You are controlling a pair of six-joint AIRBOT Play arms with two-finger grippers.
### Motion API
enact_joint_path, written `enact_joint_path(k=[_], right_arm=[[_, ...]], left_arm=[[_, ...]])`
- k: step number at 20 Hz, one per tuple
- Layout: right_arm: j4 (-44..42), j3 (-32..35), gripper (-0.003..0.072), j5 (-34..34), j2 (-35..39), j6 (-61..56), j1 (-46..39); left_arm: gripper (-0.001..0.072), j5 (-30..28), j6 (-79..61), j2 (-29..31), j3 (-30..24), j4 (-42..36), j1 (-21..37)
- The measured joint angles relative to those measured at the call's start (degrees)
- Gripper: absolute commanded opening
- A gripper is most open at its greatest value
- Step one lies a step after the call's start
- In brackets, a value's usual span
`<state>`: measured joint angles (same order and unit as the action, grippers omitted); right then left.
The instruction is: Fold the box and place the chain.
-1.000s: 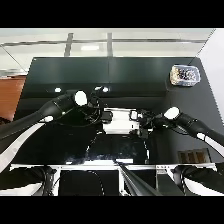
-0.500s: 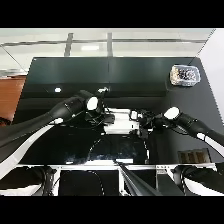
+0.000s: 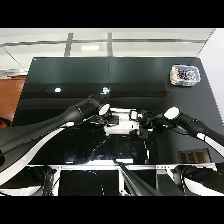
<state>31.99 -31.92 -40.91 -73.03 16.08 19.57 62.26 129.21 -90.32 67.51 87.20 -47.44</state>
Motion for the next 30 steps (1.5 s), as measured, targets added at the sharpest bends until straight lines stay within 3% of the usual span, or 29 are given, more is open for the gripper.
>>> enact_joint_path(k=[3, 5, 6, 7, 8, 9, 10, 11, 12, 16, 17, 18, 25, 26, 27, 28, 30], right_arm=[[0.0, 0.0, 0.0460, 0.0, 0.0, 0.0, 0.0], [0.0, 0.0, 0.0460, 0.0, 0.0, 0.0, 0.0], [0.0, 0.0, 0.0460, 0.0, 0.0, 0.0, 0.0], [0.0, 0.0, 0.0460, 0.0, 0.0, 0.0, 0.0], [0.0, 0.0, 0.0460, 0.0, 0.0, 0.0, 0.0], [0.0, 0.0, 0.0460, 0.0, 0.0, 0.0, 0.0], [0.0, 0.0, 0.0460, 0.0, 0.0, 0.0, 0.0], [0.0, 0.0, 0.0460, 0.0, 0.0, 0.0, 0.0], [0.0, 0.0, 0.0460, 0.0, 0.0, 0.0, 0.0], [0.0, 0.0, 0.0467, 0.0, 0.0, 0.1, 0.0], [0.0, 0.0, 0.0632, 0.0, 0.0, 0.1, 0.0], [0.0, 0.0, 0.0709, 0.3, 0.0, 0.0, 0.0], [7.9, -0.2, 0.0699, -0.4, 5.5, -4.2, -0.1], [9.1, -0.2, 0.0647, -1.2, 6.5, -4.6, -0.2], [10.0, -0.2, 0.0464, -1.9, 7.3, -5.0, -0.2], [10.5, -0.2, 0.0429, -2.2, 7.8, -5.3, -0.2], [11.1, -0.2, 0.0227, -2.8, 8.5, -5.7, -0.2]], left_arm=[[0.0024, 0.5, 3.1, -0.1, 0.1, 0.3, -0.2], [0.0029, 0.6, 4.4, -0.2, 0.1, 0.4, -0.1], [0.0120, 0.6, 4.9, -0.2, 0.1, 0.4, -0.1], [0.0296, 0.6, 5.3, -0.2, 0.1, 0.4, -0.1], [0.0413, 0.7, 5.6, -0.2, 0.1, 0.3, -0.1], [0.0415, 0.8, 5.8, -0.2, 0.1, 0.3, -0.1], [0.0406, 0.9, 5.8, -0.2, 0.1, 0.3, -0.1], [0.0324, 0.9, 6.0, -0.2, 0.1, 0.4, -0.1], [0.0030, 0.9, 6.1, -0.2, 0.1, 0.4, -0.1], [0.0024, 1.1, 5.9, -0.2, 0.1, 0.4, -0.1], [0.0024, 1.2, 5.8, -0.2, 0.1, 0.4, -0.1], [0.0025, 1.2, 5.7, -0.2, 0.1, 0.4, -0.1], [0.0025, 3.0, 4.0, -0.2, 0.2, 1.2, 0.3], [0.0025, 2.9, 3.9, -0.2, 0.2, 1.2, 0.3], [0.0026, 2.9, 3.8, -0.2, 0.2, 1.2, 0.3], [0.0026, 2.9, 3.7, -0.2, 0.2, 1.2, 0.3], [0.0026, 2.7, 3.6, -0.2, 0.2, 1.2, 0.3]])
